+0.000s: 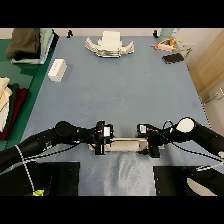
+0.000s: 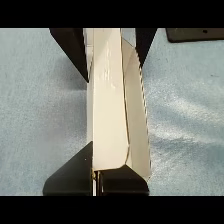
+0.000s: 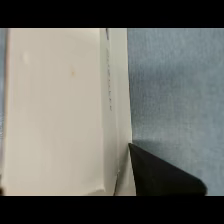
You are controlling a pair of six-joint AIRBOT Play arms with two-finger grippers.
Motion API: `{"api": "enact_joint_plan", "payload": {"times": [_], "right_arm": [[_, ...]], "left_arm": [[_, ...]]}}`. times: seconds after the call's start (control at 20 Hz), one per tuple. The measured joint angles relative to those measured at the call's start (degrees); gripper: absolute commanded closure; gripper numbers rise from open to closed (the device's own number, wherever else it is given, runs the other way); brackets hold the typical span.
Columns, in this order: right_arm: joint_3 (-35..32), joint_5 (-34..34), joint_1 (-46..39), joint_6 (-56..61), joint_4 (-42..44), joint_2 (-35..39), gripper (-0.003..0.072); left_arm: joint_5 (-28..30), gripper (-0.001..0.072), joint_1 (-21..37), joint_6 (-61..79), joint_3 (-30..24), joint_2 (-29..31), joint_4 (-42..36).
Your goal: Fold the box.
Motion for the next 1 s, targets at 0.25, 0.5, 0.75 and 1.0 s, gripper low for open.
{"api": "enact_joint_plan", "payload": {"times": [0.25,0.5,0.75,1.0], "right_arm": [[-0.55,-0.5,-0.02,-1.68,0.42,0.0,0.0095],[-1.16,-2.05,-0.02,-2.19,0.02,-0.13,0.0012],[-2.36,-4.61,-0.02,-2.16,0.55,-0.11,0.003],[-2.73,-6.12,-0.04,-2.14,1.25,-0.09,0.0217]], "left_arm": [[-0.04,0.0697,-0.04,0.0,-0.07,0.0,0.0],[0.07,0.0697,0.0,0.0,-0.04,0.0,-0.04],[0.13,0.0697,0.0,0.0,0.07,0.0,-0.02],[0.11,0.0697,0.0,-0.02,0.07,0.0,0.0]]}}
